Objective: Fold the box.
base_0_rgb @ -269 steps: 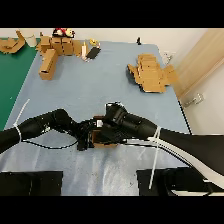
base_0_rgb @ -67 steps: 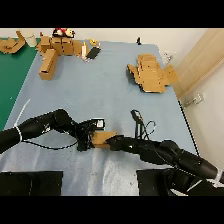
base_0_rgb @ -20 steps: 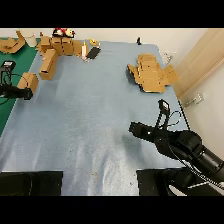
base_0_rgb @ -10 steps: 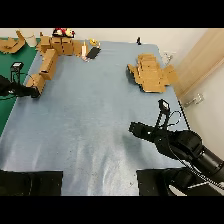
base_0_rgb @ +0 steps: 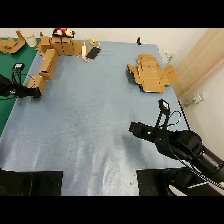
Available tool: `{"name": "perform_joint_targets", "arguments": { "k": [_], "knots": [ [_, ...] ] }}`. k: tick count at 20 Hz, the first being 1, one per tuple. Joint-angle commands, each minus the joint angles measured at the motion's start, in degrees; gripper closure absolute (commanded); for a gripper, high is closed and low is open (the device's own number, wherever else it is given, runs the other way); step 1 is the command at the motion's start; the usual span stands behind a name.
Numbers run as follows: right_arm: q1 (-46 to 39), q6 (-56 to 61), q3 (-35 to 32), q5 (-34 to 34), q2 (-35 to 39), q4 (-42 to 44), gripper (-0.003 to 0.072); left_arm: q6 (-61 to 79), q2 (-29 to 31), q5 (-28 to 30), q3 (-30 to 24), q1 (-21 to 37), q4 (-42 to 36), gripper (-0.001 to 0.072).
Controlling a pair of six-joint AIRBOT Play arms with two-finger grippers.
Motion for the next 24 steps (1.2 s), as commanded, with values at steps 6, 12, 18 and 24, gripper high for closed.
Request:
{"name": "perform_joint_targets", "arguments": {
  "k": [6,12,18,24],
  "knots": [
    [0.0,-0.04,0.02,0.0,0.02,0.28,0.0681,-3.91,7.74,-14.75,5.6,0.79,8.61,0.0019],
    [0.09,-6.12,0.55,0.61,-1.11,6.49,0.0681,-4.96,15.89,-23.76,5.77,-2.56,-0.87,0.0325],
    [-0.24,-18.38,13.51,-3.34,-16.39,6.23,0.0681,-10.45,16.83,-35.08,5.68,-20.17,-7.78,0.07],
    [-0.42,-31.23,33.09,-16.68,-36.81,6.29,0.0682,-18.73,16.83,-27.8,-2.01,-41.59,-7.39,0.07]
  ]
}}
